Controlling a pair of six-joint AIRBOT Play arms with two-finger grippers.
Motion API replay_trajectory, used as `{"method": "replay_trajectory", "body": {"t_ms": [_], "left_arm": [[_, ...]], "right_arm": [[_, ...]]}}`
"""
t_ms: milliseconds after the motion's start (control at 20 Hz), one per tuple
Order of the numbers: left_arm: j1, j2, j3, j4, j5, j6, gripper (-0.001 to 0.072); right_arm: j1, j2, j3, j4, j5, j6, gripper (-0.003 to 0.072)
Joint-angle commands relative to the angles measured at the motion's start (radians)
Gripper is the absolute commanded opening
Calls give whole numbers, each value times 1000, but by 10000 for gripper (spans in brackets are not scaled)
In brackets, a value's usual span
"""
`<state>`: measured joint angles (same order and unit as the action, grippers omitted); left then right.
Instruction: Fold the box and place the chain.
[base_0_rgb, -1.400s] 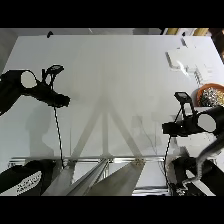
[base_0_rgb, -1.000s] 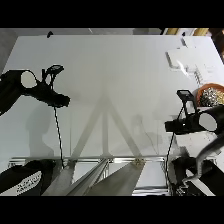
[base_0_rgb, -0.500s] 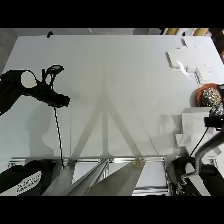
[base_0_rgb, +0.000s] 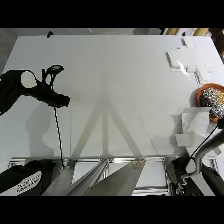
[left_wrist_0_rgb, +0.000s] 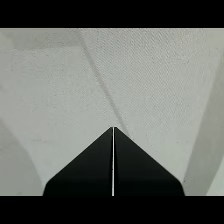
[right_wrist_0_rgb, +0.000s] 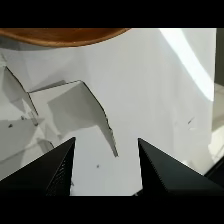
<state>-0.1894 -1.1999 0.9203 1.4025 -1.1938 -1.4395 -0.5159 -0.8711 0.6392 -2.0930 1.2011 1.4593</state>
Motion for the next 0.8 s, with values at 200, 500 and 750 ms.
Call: {"method": "replay_trajectory", "body": {"t_ms": [200,500,750], "left_arm": [[1,0,0,0,0,0,13],[1,0,0,0,0,0,13],[1,0,0,0,0,0,13]], "right_arm": [[-108,-147,1,21,-24,-92,444],[-120,-222,1,25,-54,-114,365],[-179,-241,1,11,-50,-79,181]]}}
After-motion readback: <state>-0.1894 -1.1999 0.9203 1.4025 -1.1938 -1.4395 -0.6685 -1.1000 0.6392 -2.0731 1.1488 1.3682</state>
